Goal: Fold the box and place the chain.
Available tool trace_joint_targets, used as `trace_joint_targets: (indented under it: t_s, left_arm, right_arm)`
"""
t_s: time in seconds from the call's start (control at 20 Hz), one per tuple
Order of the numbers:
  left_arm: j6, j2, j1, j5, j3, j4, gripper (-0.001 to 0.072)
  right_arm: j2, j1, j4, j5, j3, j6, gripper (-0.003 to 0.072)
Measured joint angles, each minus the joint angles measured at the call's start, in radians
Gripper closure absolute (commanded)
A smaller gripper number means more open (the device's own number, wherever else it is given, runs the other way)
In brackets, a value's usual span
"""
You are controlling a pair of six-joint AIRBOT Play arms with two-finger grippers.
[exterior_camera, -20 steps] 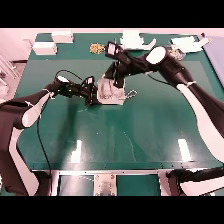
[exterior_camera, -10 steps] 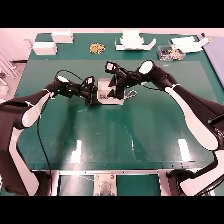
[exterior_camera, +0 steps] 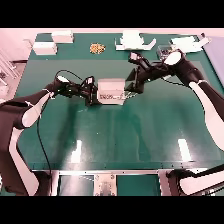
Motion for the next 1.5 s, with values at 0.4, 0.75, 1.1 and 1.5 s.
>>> trace_joint_targets:
  t_s: [0.4,0.75,1.1,1.5]
  left_arm:
    - [0.000,0.000,0.000,0.000,0.000,0.000,0.0292]
    - [0.000,0.000,0.000,0.000,0.000,0.000,0.0291]
    - [0.000,0.000,0.001,0.001,0.000,0.000,0.0292]
    - [0.001,0.000,0.000,0.000,0.000,0.001,0.0292]
  right_arm:
    - [-0.180,-0.050,0.079,-0.030,-0.040,-0.248,0.0095]
    - [-0.230,-0.024,0.094,-0.083,-0.042,-0.340,0.0345]
    - [-0.231,-0.022,0.091,-0.106,-0.030,-0.340,0.0679]
    - [-0.086,-0.031,0.097,0.006,0.013,-0.188,0.0679]
